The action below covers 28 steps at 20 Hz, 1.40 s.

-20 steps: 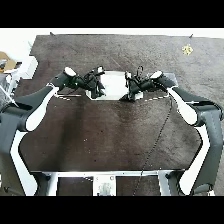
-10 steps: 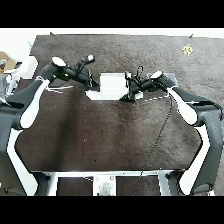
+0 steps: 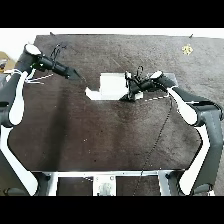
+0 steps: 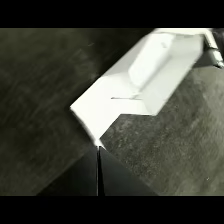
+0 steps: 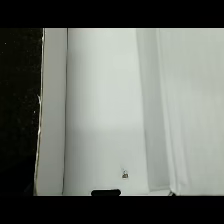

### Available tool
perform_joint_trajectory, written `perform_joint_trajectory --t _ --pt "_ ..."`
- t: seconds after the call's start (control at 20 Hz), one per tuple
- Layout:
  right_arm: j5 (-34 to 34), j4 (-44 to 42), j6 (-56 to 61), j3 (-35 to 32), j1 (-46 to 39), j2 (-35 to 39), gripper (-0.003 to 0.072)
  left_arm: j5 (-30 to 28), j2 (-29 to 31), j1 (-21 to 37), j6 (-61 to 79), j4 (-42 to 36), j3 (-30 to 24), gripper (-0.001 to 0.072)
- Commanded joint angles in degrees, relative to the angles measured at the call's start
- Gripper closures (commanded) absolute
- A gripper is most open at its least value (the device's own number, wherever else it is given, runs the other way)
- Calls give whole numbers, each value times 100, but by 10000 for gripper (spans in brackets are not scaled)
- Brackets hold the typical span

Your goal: Fold the box and place the chain.

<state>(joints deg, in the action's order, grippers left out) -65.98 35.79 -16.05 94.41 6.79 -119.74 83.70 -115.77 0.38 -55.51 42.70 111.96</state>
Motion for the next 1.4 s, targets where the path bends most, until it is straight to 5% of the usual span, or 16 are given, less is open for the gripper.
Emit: perform_joint_trajectory --t 0.0,0.6,1.35 --pt "-4 0 2 -2 4 -2 179 -153 0 149 -1259 352 -367 701" --pt "-4 0 2 -2 7 -2 180 -909 4 81 -529 -1360 -2291 703" --pt "-4 0 2 -2 4 -2 179 -1161 -17 -450 -741 -1093 -2291 698"
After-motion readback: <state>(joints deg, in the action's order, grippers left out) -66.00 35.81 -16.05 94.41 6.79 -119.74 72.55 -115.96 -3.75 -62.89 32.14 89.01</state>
